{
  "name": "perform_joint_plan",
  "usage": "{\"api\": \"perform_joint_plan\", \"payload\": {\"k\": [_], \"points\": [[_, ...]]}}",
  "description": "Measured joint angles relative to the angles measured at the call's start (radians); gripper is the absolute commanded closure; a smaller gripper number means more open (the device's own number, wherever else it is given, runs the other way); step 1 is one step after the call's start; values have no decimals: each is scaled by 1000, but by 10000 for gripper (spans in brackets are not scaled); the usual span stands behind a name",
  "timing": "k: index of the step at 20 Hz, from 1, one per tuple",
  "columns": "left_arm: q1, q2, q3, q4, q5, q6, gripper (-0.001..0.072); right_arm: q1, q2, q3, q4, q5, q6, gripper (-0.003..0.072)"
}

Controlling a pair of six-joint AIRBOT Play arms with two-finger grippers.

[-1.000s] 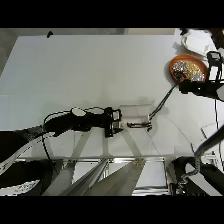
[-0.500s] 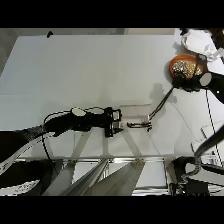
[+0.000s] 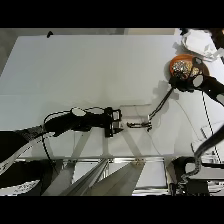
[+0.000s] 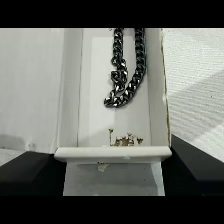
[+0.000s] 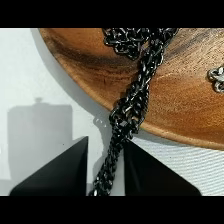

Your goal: Fold the box and place the chain.

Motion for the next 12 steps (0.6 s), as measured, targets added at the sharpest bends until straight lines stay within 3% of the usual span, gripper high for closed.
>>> {"api": "perform_joint_plan", "payload": {"k": [1, 7, 12], "points": [[0, 0, 0, 0, 0, 0, 435, 0, -10, 0, 1, 0, 5, 670], [0, 0, 0, 0, 0, 0, 435, 0, 2, 0, 13, 33, 17, 667], [0, 0, 0, 0, 0, 0, 435, 0, 178, 0, 17, 87, -78, 669]]}}
